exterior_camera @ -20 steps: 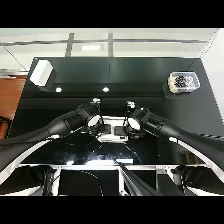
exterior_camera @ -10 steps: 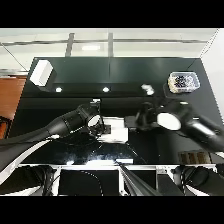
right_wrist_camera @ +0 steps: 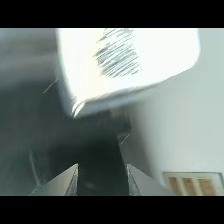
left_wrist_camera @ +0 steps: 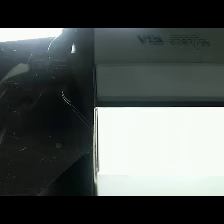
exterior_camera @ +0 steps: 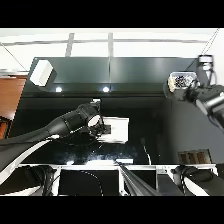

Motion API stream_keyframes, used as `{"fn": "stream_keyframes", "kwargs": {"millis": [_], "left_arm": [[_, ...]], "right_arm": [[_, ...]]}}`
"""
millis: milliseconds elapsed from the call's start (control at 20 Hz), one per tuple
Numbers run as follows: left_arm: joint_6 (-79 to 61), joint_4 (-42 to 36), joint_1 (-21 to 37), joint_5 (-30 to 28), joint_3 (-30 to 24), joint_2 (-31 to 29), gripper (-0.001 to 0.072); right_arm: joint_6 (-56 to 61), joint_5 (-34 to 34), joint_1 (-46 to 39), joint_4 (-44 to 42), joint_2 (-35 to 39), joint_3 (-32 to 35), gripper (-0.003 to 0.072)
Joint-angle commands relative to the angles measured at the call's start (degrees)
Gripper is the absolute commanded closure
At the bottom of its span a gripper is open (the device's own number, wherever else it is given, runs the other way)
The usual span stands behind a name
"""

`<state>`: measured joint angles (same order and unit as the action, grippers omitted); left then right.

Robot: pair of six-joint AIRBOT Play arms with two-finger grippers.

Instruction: Fold the box and place the chain.

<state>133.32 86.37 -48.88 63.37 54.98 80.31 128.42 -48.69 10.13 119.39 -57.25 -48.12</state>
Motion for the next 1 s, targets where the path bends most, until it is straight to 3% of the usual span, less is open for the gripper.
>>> {"fn": "stream_keyframes", "kwargs": {"millis": [0, 150, 200, 250, 300, 450, 650, 700, 850, 900, 950], "left_arm": [[0.0, 0.1, 0.0, -0.1, 0.0, 0.0, 0.0679], [0.0, 0.2, 0.0, -0.1, 0.0, 0.0, 0.0679], [0.0, 0.1, 0.0, -0.1, 0.0, 0.0, 0.0679], [0.0, 0.1, 0.0, -0.1, 0.0, 0.0, 0.0679], [0.0, 0.1, 0.0, -0.1, 0.0, 0.0, 0.0679], [0.0, 0.2, 0.0, -0.2, 0.0, 0.0, 0.0679], [0.0, 0.2, 0.0, -0.1, 0.0, 0.0, 0.0679], [0.0, 0.2, 0.0, -0.1, 0.0, 0.0, 0.0679], [0.0, 0.2, 0.0, -0.1, 0.0, 0.0, 0.0679], [0.0, 0.2, 0.0, -0.1, 0.0, 0.0, 0.0679], [0.0, 0.1, 0.0, -0.1, 0.0, 0.0, 0.0679]], "right_arm": [[5.0, 12.3, -14.5, -6.7, -10.3, -4.2, 0.0300], [-5.3, 9.6, -19.8, -24.1, -23.3, -17.2, 0.0300], [-11.0, 7.0, -20.6, -30.2, -27.9, -22.7, 0.0257], [-17.3, 3.8, -20.8, -35.1, -32.0, -27.7, 0.0011], [-22.7, -0.8, -20.9, -38.1, -36.2, -33.1, 0.0011], [-23.2, -8.2, -20.9, -38.4, -44.5, -42.9, 0.0013], [-22.3, -8.7, -21.2, -38.3, -48.8, -44.5, 0.0015], [-22.3, -8.4, -21.2, -38.3, -49.5, -44.5, 0.0041], [-22.3, -7.2, -21.1, -38.3, -50.3, -44.5, 0.0212], [-22.4, -7.6, -21.2, -38.3, -50.3, -44.9, 0.0399], [-23.4, -8.7, -21.2, -38.3, -50.2, -45.9, 0.0644]]}}
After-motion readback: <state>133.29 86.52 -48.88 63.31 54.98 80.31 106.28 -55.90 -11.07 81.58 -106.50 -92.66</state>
